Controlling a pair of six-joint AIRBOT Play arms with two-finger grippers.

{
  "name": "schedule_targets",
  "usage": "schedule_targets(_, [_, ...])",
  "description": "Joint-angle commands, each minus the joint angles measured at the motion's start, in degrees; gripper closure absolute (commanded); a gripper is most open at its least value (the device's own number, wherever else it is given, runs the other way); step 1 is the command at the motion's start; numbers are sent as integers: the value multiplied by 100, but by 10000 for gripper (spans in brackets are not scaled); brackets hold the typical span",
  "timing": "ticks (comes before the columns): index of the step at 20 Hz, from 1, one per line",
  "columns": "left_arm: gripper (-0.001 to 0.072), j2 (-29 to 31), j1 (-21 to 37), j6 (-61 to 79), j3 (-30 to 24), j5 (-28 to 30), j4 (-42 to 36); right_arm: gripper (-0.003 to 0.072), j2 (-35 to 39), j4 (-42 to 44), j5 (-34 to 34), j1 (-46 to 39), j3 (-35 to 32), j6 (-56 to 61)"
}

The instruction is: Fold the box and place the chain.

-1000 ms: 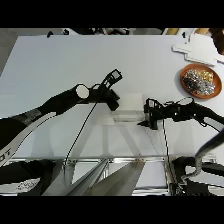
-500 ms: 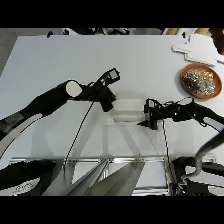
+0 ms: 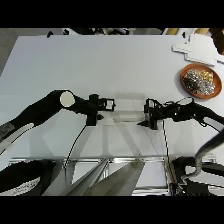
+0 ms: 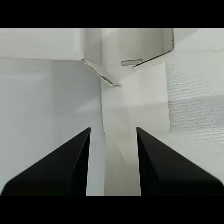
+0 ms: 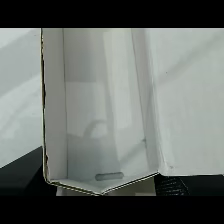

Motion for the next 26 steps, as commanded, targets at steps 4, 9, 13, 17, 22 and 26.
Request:
schedule_targets(4, [389, -577, 13, 1368, -116, 256, -1362, 369, -2, 0, 4, 0, 2, 0])
schedule_targets(9, [390, -769, -31, 1329, -116, 243, -1547, 369, -2, 0, 4, 0, 2, 0])
schedule_targets(13, [398, -874, -136, 1333, -116, 280, -1709, 369, -2, 0, 4, 0, 2, 0])
schedule_targets(17, [525, -901, -238, 1353, -116, 588, -2122, 369, -2, 0, 4, 0, 2, 0])
schedule_targets(22, [561, -905, -275, 1353, -114, 946, -2275, 369, -2, 0, 4, 0, 2, 0])
schedule_targets(26, [579, -914, -387, 1357, -114, 1019, -2389, 369, -2, 0, 4, 0, 2, 0])
